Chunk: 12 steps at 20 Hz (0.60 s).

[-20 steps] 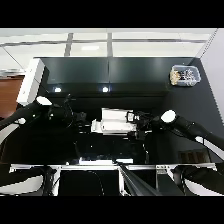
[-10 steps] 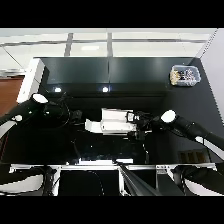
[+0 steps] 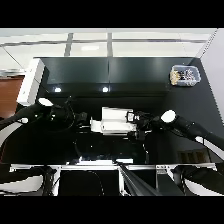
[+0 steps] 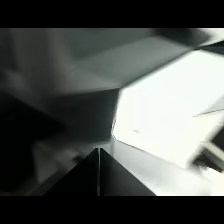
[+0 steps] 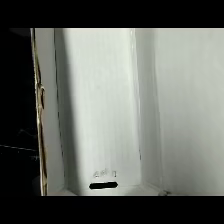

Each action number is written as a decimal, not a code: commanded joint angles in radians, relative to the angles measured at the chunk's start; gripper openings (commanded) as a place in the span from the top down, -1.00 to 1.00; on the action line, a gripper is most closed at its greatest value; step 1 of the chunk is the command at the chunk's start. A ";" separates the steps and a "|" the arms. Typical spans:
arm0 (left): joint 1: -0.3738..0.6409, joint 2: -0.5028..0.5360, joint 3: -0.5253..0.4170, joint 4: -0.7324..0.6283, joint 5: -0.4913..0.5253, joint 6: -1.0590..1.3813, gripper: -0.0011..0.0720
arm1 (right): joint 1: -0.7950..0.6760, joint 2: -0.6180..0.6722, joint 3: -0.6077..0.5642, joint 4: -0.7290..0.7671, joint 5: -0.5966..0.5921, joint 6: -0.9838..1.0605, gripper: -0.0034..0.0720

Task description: Fold the box and place the chain.

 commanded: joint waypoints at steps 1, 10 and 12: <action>0.011 -0.003 0.031 -0.129 -0.066 0.087 0.91 | 0.000 0.000 -0.001 0.000 0.000 0.000 0.45; -0.072 -0.009 0.095 -0.106 -0.120 0.088 -0.62 | 0.000 0.000 -0.001 0.000 0.000 0.000 0.45; -0.086 -0.009 0.102 -0.106 -0.117 0.088 -0.62 | 0.000 0.000 -0.001 0.000 0.000 0.000 0.45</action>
